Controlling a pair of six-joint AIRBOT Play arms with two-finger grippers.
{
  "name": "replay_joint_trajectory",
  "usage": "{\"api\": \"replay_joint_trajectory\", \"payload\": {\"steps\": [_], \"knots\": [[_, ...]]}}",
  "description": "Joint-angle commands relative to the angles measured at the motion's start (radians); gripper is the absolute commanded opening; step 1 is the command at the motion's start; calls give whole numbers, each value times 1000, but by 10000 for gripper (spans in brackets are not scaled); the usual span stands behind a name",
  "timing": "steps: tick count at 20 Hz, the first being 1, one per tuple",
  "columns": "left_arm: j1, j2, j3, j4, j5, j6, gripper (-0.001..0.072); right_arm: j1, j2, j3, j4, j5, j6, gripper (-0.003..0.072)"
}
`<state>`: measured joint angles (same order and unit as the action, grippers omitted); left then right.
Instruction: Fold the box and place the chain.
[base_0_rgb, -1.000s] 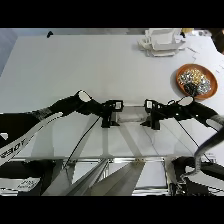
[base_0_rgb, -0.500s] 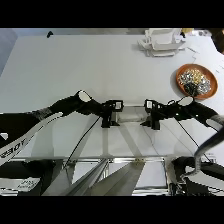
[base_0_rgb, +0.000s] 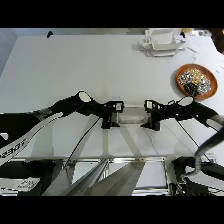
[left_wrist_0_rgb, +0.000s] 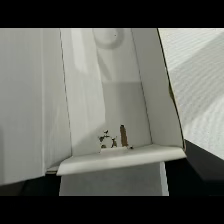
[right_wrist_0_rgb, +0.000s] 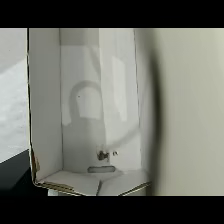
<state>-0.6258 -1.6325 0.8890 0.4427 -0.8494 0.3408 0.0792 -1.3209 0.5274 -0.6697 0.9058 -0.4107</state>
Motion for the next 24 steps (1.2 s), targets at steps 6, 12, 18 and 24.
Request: {"api": "replay_joint_trajectory", "payload": {"steps": [6, 12, 18, 24], "knots": [[1, 0, 0, 0, 8, -1, 30, 0, 100, 0, -197, -4, 213, 691], [1, 0, 0, 0, 8, -1, 30, 0, 253, 0, -325, 82, 338, 634], [1, 0, 0, -1, 8, -1, 30, 0, 501, 0, -330, 118, 377, 391], [1, 0, 0, -1, 8, -1, 30, 0, 552, -1, -33, 181, 354, 24]]}}
